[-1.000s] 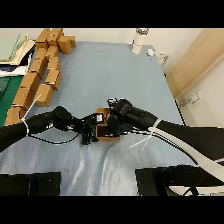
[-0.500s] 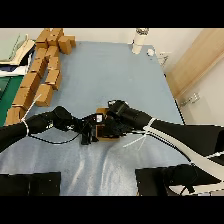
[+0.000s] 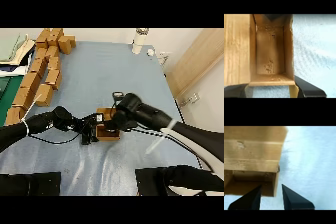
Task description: Fold the box.
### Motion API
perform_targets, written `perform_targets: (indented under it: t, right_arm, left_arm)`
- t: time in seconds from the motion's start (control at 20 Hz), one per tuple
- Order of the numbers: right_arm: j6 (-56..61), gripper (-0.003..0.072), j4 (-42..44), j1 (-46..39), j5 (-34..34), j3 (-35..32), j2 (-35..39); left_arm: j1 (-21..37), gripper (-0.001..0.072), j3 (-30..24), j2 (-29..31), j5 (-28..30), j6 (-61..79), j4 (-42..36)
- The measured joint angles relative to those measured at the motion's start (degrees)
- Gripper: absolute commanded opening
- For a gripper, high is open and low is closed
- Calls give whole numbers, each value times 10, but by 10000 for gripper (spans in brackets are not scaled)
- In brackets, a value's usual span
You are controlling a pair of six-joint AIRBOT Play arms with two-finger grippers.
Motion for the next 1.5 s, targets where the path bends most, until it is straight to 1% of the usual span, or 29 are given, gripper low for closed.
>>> perform_targets:
  t: [0.05,0.1,0.25,0.35,0.4,0.5,0.6,0.65,0.75,0.8,0.9,1.0,1.05,1.15,1.3,1.5]
  right_arm:
    - [0,130,0,-9,-5,0,19]
    - [-1,3,-2,-23,-6,0,36]
    - [-47,4,14,-98,-7,-2,62]
    - [-130,4,70,-172,18,-2,48]
    - [-187,4,116,-210,37,-2,31]
    - [-342,4,255,-289,67,-2,-23]
    - [-495,4,405,-346,66,1,-89]
    - [-570,4,482,-369,52,4,-126]
    - [-687,4,595,-391,4,10,-188]
    - [-737,4,637,-396,-21,12,-208]
    - [-816,4,687,-395,-67,10,-228]
    - [-879,4,712,-384,-92,-8,-216]
    - [-902,5,713,-378,-92,-22,-202]
    - [-941,5,705,-359,-63,-57,-157]
    - [-975,5,659,-315,26,-115,-74]
    - [-1009,6,576,-244,154,-173,26]
  left_arm:
    - [0,403,0,0,0,0,0]
    - [0,403,0,0,0,0,0]
    - [0,403,0,0,0,0,0]
    - [0,404,0,0,0,0,0]
    - [0,403,0,0,0,0,0]
    - [0,403,0,0,0,0,0]
    - [0,404,0,0,0,0,0]
    - [0,404,0,0,0,0,0]
    - [0,404,0,0,0,0,0]
    - [0,404,0,0,0,0,0]
    - [0,404,0,0,0,0,0]
    - [0,404,0,0,0,0,0]
    - [0,404,0,0,0,0,0]
    - [0,404,0,0,0,0,0]
    - [0,404,0,0,0,0,0]
    - [0,404,0,0,0,0,0]
